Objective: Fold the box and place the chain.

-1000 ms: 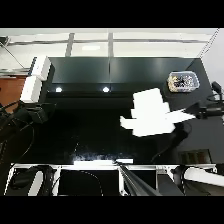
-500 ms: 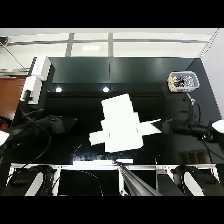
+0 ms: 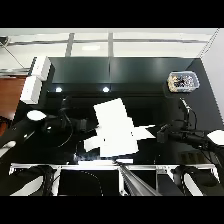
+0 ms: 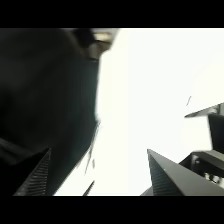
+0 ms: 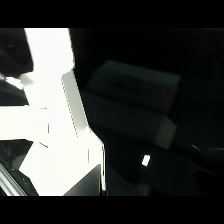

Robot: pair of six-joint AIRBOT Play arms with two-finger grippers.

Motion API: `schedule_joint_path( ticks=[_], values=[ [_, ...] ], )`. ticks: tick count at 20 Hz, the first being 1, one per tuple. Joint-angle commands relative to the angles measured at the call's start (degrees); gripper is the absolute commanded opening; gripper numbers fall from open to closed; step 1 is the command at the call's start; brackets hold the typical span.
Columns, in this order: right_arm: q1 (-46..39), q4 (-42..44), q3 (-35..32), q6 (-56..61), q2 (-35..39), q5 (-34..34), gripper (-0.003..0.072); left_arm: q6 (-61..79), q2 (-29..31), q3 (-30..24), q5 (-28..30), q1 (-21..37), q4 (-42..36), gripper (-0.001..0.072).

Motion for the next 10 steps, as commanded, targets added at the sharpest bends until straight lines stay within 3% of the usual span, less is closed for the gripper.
schedule_joint_path(
  ticks=[1,3,7,10],
  values=[
    [0.31,0.11,-0.15,0.17,0.28,-0.22,0.001,12.41,-10.12,4.35,-3.37,-1.11,-9.73,0.0701],
    [0.31,0.11,-0.15,0.2,0.28,-0.24,0.001,16.33,-13.18,6.95,-5.18,-1.88,-10.36,0.0701],
    [0.31,0.11,-0.15,1.03,0.28,0.15,0.001,27.45,-18.43,11.39,-16.09,-2.01,-9.94,0.0698],
    [0.31,0.07,-0.15,2.8,0.28,0.7,0.001,29.38,-21.97,14.88,-21.68,-2.12,-5.51,0.0649]
  ],
)
